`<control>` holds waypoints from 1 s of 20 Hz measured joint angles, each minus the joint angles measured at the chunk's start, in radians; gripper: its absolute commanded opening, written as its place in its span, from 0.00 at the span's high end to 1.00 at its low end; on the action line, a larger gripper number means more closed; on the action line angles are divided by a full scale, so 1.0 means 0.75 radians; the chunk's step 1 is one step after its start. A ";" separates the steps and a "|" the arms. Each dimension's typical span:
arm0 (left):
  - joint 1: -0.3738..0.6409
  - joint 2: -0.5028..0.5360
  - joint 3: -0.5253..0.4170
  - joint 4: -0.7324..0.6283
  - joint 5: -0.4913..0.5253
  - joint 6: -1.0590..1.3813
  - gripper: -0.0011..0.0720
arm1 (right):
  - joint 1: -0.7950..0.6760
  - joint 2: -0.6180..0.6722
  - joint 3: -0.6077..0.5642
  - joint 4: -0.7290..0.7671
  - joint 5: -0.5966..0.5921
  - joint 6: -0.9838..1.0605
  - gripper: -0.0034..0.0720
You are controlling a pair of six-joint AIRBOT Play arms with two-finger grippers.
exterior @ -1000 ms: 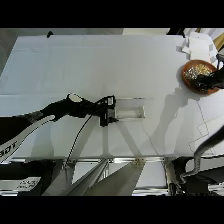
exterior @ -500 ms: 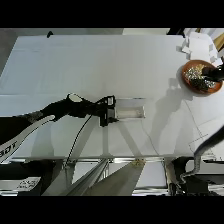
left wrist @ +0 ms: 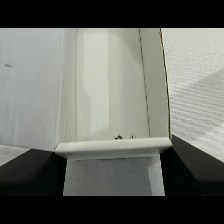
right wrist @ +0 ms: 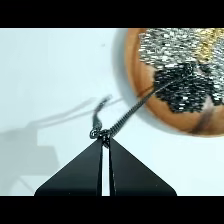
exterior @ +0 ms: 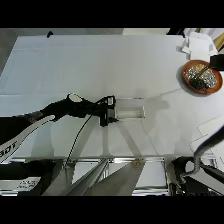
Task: Fold the box and place the chain.
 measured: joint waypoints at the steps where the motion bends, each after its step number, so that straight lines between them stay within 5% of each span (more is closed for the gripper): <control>1: 0.000 0.000 0.000 0.000 0.000 -0.001 0.64 | 0.012 0.053 0.000 0.047 0.043 -0.011 0.93; 12: 0.000 0.000 0.000 0.000 0.000 -0.001 0.64 | 0.294 0.510 -0.114 0.309 0.293 0.019 0.93; 20: 0.000 0.000 0.000 0.000 0.000 -0.001 0.64 | 0.746 0.602 -0.398 0.354 0.003 0.158 0.93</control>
